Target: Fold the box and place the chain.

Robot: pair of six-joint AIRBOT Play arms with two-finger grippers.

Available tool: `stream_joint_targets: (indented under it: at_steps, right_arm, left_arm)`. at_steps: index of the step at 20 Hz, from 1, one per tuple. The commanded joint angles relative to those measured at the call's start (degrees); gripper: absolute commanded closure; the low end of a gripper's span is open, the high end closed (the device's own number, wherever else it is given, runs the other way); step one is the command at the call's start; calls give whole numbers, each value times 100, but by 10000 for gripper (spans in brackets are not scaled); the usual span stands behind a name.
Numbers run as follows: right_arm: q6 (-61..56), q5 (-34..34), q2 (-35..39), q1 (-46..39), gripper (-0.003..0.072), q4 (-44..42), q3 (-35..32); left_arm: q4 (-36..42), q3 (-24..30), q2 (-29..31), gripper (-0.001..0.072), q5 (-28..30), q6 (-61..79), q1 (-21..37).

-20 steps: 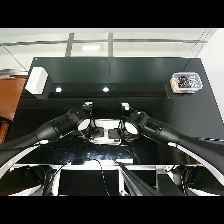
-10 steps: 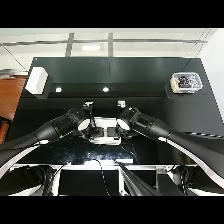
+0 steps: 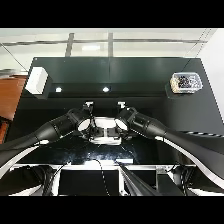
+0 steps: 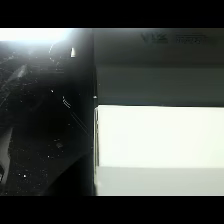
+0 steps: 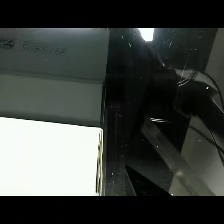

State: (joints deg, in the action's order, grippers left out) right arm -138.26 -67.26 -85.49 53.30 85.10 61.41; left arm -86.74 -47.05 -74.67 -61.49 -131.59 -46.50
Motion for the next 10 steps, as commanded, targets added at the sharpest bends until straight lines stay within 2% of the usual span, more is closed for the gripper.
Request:
stream_joint_targets:
  at_steps: [1, 5, 6, 7, 8, 9, 10]
  right_arm:
    - [-28, 52, -59, 4, 394, -48, 50]
    - [-109, 57, -85, 4, 413, -39, 61]
    - [-105, 68, -85, 4, 524, -37, 61]
    - [-107, 92, -85, 4, 524, -39, 61]
    - [-105, 90, -85, 4, 572, -39, 61]
    - [-107, 96, -85, 4, 572, -39, 61]
    - [-105, 105, -85, 4, 627, -42, 61]
  left_arm:
    - [-2, 4, -2, 680, -7, 0, 7]
    - [-2, 4, -2, 680, -9, 0, 7]
    - [0, 4, -2, 680, -9, 0, 7]
    - [0, 4, -2, 680, -9, 0, 7]
    - [0, 4, -2, 680, -9, 0, 7]
    - [0, 4, -2, 680, -9, 0, 7]
    - [0, 4, -2, 680, -9, 0, 7]
